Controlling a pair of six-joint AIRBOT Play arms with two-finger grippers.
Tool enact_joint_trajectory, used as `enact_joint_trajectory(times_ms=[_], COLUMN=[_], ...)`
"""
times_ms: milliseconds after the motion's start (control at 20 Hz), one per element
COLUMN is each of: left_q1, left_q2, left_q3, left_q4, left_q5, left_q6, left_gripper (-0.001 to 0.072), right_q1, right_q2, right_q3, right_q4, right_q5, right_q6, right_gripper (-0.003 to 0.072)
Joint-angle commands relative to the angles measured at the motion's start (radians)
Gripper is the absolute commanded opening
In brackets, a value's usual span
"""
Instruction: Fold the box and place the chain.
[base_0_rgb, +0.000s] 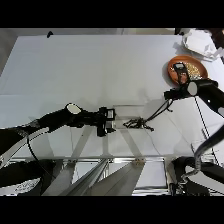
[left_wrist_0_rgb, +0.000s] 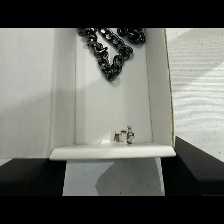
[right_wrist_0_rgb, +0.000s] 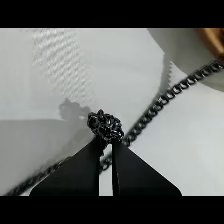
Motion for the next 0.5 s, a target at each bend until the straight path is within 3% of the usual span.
enact_joint_trajectory(times_ms=[0,150,450], left_q1=[0.0,0.0,0.0], left_q2=[0.0,0.0,0.0], left_q3=[0.001,0.001,0.001], left_q4=[0.0,0.0,0.0], left_q5=[0.0,0.0,0.0], left_q6=[0.0,0.0,0.0], left_gripper=[0.0086,0.0086,0.0086], right_q1=[0.001,0.001,0.001], right_q2=[0.151,0.302,0.591], right_q3=[0.0,0.0,0.0], right_q4=[0.164,0.348,0.518], right_q5=[0.101,0.172,0.354], right_q6=[-0.06,-0.151,-0.212], right_gripper=[0.001,0.0012,0.0012])
